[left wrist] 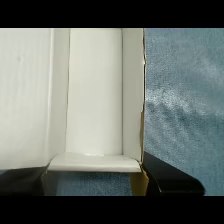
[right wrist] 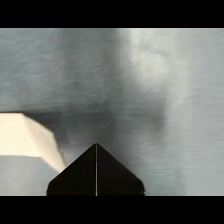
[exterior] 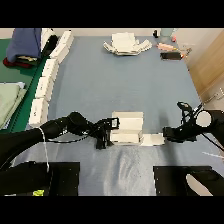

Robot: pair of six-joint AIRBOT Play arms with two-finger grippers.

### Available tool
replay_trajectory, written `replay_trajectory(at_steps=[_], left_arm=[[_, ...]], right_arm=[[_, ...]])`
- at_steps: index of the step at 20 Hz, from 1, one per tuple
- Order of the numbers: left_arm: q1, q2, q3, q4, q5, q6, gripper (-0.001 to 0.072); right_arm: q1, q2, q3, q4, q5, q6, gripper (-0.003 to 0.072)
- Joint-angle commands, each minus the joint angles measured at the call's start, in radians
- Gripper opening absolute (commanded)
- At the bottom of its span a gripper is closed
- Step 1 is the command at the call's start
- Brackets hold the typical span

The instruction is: Fold the box.

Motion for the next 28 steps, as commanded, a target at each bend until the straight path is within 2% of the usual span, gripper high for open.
replay_trajectory(at_steps=[1, 12, 17, 19, 23, 24, 25, 28], left_arm=[[0.0, 0.0, 0.0, 0.0, 0.0, 0.0, 0.0477], [0.0, 0.0, 0.0, 0.0, 0.0, 0.0, 0.0477], [0.0, 0.0, 0.0, 0.001, 0.0, 0.0, 0.0477], [0.0, 0.0, 0.0, 0.0, 0.0, 0.0, 0.0477], [0.0, 0.0, 0.0, 0.0, 0.0, 0.0, 0.0477], [0.0, 0.0, 0.0, 0.0, 0.0, 0.0, 0.0477], [0.0, 0.0, 0.0, 0.0, 0.0, 0.0, 0.0477], [0.0, 0.0, 0.0, 0.0, 0.0, 0.0, 0.0477]], right_arm=[[-0.042, -0.019, -0.045, 0.262, -0.027, -0.123, 0.0001], [-0.039, -0.032, -0.055, 0.534, -0.018, -0.317, 0.0002], [-0.039, -0.032, -0.034, 0.537, -0.02, -0.354, 0.0004], [-0.039, -0.032, -0.026, 0.536, -0.021, -0.375, 0.0064], [-0.039, -0.032, -0.025, 0.536, -0.024, -0.409, 0.0065], [-0.039, -0.032, -0.025, 0.536, -0.024, -0.419, 0.0217], [-0.039, -0.032, -0.025, 0.537, -0.024, -0.419, 0.0432], [-0.038, -0.032, -0.025, 0.553, -0.028, -0.461, 0.0452]])
